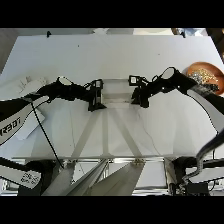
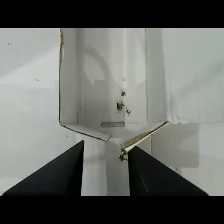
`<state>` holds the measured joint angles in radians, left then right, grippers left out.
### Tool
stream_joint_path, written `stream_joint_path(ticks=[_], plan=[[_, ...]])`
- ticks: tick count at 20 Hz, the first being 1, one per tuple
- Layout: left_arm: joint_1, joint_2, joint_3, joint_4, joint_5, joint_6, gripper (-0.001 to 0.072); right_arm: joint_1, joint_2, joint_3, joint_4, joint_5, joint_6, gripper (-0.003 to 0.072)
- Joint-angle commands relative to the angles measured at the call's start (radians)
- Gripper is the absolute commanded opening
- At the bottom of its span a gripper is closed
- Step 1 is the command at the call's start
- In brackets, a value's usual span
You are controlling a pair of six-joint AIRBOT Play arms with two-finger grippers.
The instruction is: Fold the box and place the chain.
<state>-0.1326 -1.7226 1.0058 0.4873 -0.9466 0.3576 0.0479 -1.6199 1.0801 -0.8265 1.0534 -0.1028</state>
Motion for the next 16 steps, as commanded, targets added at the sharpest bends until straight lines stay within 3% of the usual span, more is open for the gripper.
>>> stream_joint_path(ticks=[1, 10, 13, 15, 16], plan=[[0.000, 0.000, 0.000, 0.000, 0.000, 0.000, 0.0216, 0.001, -0.001, -0.001, 0.057, -0.027, -0.011, 0.0244], [0.000, 0.000, 0.000, 0.000, 0.000, 0.000, 0.0216, 0.005, -0.002, -0.001, 0.157, -0.047, -0.011, 0.0249], [0.000, 0.000, 0.000, 0.000, 0.000, 0.000, 0.0216, 0.025, -0.008, -0.001, 0.156, -0.043, -0.011, 0.0313], [0.000, 0.000, 0.000, 0.000, 0.000, 0.001, 0.0216, 0.042, -0.020, -0.001, 0.157, -0.065, -0.011, 0.0473], [0.000, 0.000, 0.000, 0.000, 0.000, 0.000, 0.0216, 0.048, -0.025, -0.001, 0.156, -0.079, -0.011, 0.0476]])
